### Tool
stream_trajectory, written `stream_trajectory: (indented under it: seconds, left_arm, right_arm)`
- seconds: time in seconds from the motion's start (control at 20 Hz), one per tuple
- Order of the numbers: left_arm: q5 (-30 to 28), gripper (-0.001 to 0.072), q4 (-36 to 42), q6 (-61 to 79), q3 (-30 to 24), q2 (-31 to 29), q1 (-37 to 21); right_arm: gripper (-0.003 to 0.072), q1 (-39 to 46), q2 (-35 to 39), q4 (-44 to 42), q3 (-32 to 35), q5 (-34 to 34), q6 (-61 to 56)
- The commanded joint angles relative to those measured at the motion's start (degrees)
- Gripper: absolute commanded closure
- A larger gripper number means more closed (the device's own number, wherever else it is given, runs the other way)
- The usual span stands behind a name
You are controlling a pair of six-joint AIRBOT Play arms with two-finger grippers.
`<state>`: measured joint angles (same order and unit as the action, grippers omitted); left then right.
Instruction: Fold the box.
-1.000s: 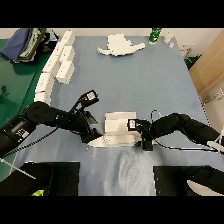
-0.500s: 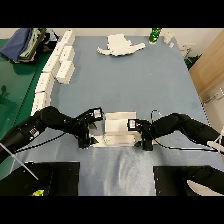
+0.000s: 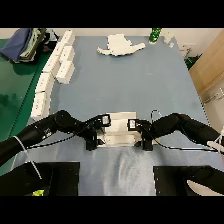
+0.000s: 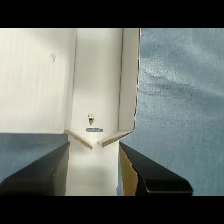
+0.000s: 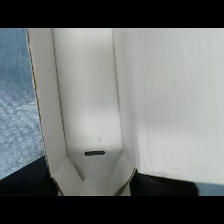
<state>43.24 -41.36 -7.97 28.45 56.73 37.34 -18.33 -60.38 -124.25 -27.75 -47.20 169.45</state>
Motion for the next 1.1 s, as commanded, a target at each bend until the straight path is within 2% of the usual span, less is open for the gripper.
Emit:
stream_trajectory:
  seconds: [0.0, 0.05, 0.1, 0.3, 0.5, 0.6, 0.65, 0.7, 0.95, 1.0, 1.05]
  left_arm:
    - [-1.86, 0.0254, 2.91, 2.64, -0.07, 2.32, 1.29]
    - [-2.38, 0.0344, 2.93, 2.62, -0.04, 2.93, 1.27]
    - [-2.40, 0.0488, 2.99, 2.64, -0.04, 3.32, 1.29]
    - [-2.97, 0.0492, 6.14, 4.33, -0.04, 3.43, 2.36]
    - [-7.15, 0.0493, 11.82, 8.70, -0.04, 3.65, 3.78]
    - [-7.74, 0.0488, 11.78, 8.90, -0.07, 3.65, 4.42]
    - [-7.69, 0.0376, 11.61, 8.87, -0.07, 3.65, 4.46]
    - [-7.72, 0.0152, 11.61, 8.83, -0.07, 3.63, 4.46]
    - [-7.02, 0.0139, 11.54, 8.76, -0.09, 3.65, 4.46]
    - [-6.80, 0.0074, 11.54, 8.57, -0.11, 3.63, 4.46]
    - [-6.82, 0.0041, 11.56, 8.55, -0.20, 3.63, 4.46]
  right_arm:
    - [0.0175, 0.00, 0.04, -0.02, -0.04, 0.00, 0.00]
    - [0.0175, 0.00, 0.04, -0.02, -0.04, 0.00, 0.00]
    - [0.0175, 0.00, 0.04, -0.02, -0.04, 0.00, 0.00]
    - [0.0176, 0.00, 0.04, -0.02, -0.04, 0.00, 0.00]
    - [0.0175, 0.00, 0.04, -0.02, -0.04, 0.00, 0.00]
    - [0.0175, 0.00, 0.04, -0.02, -0.04, 0.00, 0.00]
    - [0.0175, 0.00, 0.04, -0.02, -0.04, 0.00, 0.00]
    - [0.0175, 0.00, 0.04, -0.02, -0.04, 0.00, 0.00]
    - [0.0175, 0.00, 0.04, -0.02, -0.04, 0.00, 0.00]
    - [0.0175, 0.00, 0.04, -0.02, -0.04, 0.00, 0.00]
    - [0.0175, 0.00, 0.04, -0.02, -0.04, 0.00, 0.00]
